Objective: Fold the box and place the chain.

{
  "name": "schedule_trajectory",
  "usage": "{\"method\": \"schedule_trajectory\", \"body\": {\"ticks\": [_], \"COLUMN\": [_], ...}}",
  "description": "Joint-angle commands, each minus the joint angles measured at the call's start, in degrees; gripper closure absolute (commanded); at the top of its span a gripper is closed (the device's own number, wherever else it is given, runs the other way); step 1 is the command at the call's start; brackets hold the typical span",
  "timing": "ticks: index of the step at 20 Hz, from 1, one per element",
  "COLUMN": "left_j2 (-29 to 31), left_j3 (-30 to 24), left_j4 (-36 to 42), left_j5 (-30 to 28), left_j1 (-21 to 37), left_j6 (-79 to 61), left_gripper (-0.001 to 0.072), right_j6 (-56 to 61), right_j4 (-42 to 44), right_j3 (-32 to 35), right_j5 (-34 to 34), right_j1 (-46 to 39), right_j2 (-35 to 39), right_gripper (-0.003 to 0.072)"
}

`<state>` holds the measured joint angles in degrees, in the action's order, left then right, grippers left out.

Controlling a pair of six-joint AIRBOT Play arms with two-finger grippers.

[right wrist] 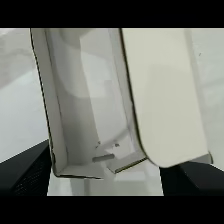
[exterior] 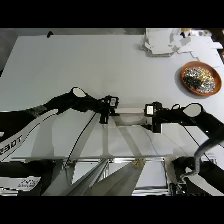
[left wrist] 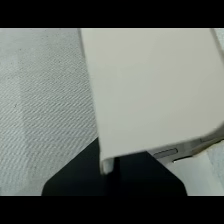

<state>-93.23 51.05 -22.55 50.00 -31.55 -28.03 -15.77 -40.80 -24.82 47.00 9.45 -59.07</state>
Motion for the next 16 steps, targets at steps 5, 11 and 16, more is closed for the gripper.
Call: {"method": "schedule_trajectory", "body": {"ticks": [5,11,16], "left_j2": [0.0,0.0,0.0], "left_j3": [0.0,0.0,0.0], "left_j4": [0.0,0.0,0.0], "left_j5": [0.0,0.0,0.0], "left_j1": [0.0,0.0,0.0], "left_j6": [0.0,0.0,0.0], "left_gripper": [0.0698,0.0698,0.0698], "right_j6": [-6.9,-10.1,-10.3], "right_j4": [3.8,4.1,4.2], "right_j3": [0.0,-0.1,0.0], "right_j5": [3.2,3.0,2.0], "right_j1": [-2.0,-2.0,-2.0], "right_j2": [-5.1,-8.0,-9.3], "right_gripper": [0.0055,0.0124,0.0168]}}
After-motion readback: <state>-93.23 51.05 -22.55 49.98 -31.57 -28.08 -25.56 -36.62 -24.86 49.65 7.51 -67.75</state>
